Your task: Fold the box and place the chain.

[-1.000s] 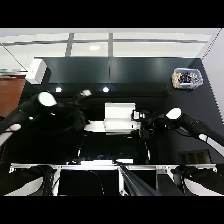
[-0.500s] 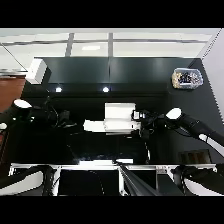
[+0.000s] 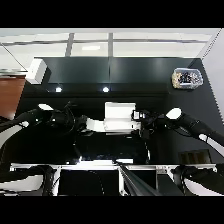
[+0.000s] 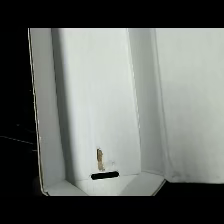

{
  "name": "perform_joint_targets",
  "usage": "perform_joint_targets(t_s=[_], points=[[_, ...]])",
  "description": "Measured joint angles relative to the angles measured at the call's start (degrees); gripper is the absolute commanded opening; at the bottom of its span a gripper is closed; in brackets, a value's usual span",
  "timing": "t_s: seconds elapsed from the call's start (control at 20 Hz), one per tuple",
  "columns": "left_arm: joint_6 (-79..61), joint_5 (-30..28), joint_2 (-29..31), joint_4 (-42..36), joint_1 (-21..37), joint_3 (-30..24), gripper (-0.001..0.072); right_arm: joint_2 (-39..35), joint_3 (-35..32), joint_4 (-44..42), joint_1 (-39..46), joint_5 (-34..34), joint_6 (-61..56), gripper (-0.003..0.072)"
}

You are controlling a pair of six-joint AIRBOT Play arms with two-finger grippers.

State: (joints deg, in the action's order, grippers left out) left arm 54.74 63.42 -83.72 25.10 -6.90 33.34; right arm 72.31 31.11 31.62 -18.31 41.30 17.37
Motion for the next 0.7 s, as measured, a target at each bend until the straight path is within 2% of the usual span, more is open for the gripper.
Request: perform_joint_targets(t_s=[0.1,0.15,0.2,0.3,0.35,0.7], points=[[-1.9,-0.3,-0.3,-1.2,-0.9,0.0,0.0043,0.0,0.0,0.0,0.0,0.0,0.0,0.0459],[-2.6,-0.2,-0.4,-1.6,-1.0,0.1,0.0117,0.0,0.0,0.0,0.0,0.0,0.0,0.0459],[-3.0,-0.1,-0.4,-2.0,-0.9,0.3,0.0260,0.0,0.0,0.0,0.0,0.0,0.0,0.0459],[-3.7,0.7,-0.5,-2.4,-0.3,1.0,0.0689,0.0,0.0,0.0,0.0,0.0,0.0,0.0459],[-4.0,2.0,-0.5,-2.9,-0.1,1.6,0.0720,0.0,0.0,0.0,0.0,0.0,0.0,0.0459],[-5.1,6.1,-0.5,-2.7,-2.1,6.9,0.0716,0.0,0.0,0.0,0.0,0.0,0.0,0.0459]])
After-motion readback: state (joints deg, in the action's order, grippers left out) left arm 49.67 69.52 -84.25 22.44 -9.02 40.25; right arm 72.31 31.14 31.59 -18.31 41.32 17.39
